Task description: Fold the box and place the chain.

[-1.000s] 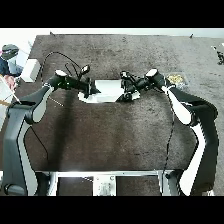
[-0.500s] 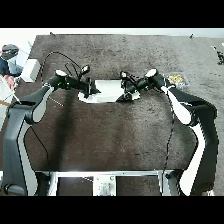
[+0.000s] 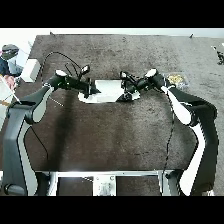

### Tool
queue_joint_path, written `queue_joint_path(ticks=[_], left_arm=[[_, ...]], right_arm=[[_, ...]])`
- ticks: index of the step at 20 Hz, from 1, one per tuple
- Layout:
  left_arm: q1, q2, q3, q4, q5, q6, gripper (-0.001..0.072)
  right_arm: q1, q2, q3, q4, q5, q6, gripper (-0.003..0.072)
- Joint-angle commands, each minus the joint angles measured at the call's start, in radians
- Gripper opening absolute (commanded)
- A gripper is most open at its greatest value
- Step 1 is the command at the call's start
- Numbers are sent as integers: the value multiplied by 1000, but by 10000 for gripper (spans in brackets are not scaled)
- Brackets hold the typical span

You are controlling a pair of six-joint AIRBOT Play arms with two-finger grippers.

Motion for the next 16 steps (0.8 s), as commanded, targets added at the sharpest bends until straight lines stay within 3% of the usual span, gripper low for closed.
queue_joint_path(ticks=[1,16], left_arm=[[1,0,0,-1,3,0,13],[1,0,2,-10,6,-14,14]], right_arm=[[0,-1,0,-1,-2,0,413],[0,-1,0,-1,-3,0,413]])
